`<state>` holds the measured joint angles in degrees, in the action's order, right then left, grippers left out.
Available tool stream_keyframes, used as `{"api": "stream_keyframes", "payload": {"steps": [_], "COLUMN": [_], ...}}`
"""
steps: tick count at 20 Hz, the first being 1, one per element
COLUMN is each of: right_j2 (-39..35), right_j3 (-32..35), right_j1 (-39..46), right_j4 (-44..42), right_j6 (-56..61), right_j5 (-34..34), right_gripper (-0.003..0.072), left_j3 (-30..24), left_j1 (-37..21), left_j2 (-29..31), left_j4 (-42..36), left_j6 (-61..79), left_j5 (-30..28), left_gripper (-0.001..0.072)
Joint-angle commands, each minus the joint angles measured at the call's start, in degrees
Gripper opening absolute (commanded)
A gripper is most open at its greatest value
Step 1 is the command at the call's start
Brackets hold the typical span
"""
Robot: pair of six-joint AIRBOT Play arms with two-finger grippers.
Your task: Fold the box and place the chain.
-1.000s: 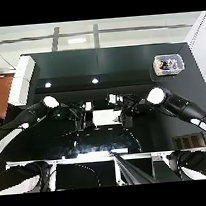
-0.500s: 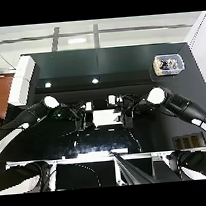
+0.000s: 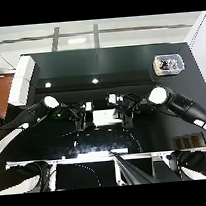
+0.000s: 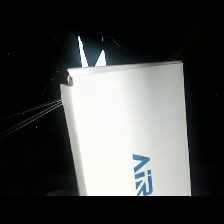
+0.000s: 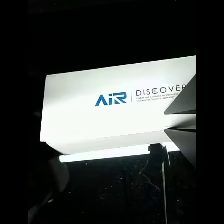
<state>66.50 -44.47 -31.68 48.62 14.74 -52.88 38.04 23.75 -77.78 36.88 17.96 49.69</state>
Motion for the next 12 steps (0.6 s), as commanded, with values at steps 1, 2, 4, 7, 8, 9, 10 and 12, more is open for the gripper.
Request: {"api": "stream_keyframes", "payload": {"steps": [1, 2, 4, 7, 8, 9, 10, 12], "right_j2": [0.0, -0.2, -0.8, -1.8, -2.0, -2.1, -2.1, -2.0], "right_j3": [0.0, -0.1, -0.4, -2.0, -2.4, -2.6, -2.5, -2.5], "right_j1": [0.0, 0.0, 0.0, 0.1, 0.2, 0.2, 0.2, 0.2], "right_j4": [0.1, 0.1, 0.1, 0.1, 0.0, 0.1, 0.1, 0.1], "right_j6": [0.1, 0.1, 0.9, 2.8, 3.6, 3.8, 4.5, 6.2], "right_j5": [0.3, 0.4, 0.4, 0.4, 0.4, 0.4, -0.1, -3.7], "right_gripper": [0.0061, 0.0131, 0.0144, 0.0325, 0.062, 0.0702, 0.0702, 0.0702], "left_j3": [0.0, 0.0, 0.0, 0.0, 0.0, 0.0, 0.0, 0.0], "left_j1": [0.0, 0.0, 0.0, 0.0, 0.0, 0.0, 0.0, 0.0], "left_j2": [0.0, 0.0, 0.0, 0.0, 0.0, 0.0, 0.0, 0.0], "left_j4": [0.0, 0.0, 0.0, 0.0, 0.0, 0.0, 0.0, 0.0], "left_j6": [0.1, 0.1, 0.1, 0.1, 0.1, 0.1, 0.1, 0.1], "left_j5": [0.0, 0.0, 0.0, 0.0, 0.0, 0.0, 0.0, 0.0], "left_gripper": [0.0506, 0.0507, 0.0506, 0.0506, 0.0506, 0.0506, 0.0506, 0.0506]}}
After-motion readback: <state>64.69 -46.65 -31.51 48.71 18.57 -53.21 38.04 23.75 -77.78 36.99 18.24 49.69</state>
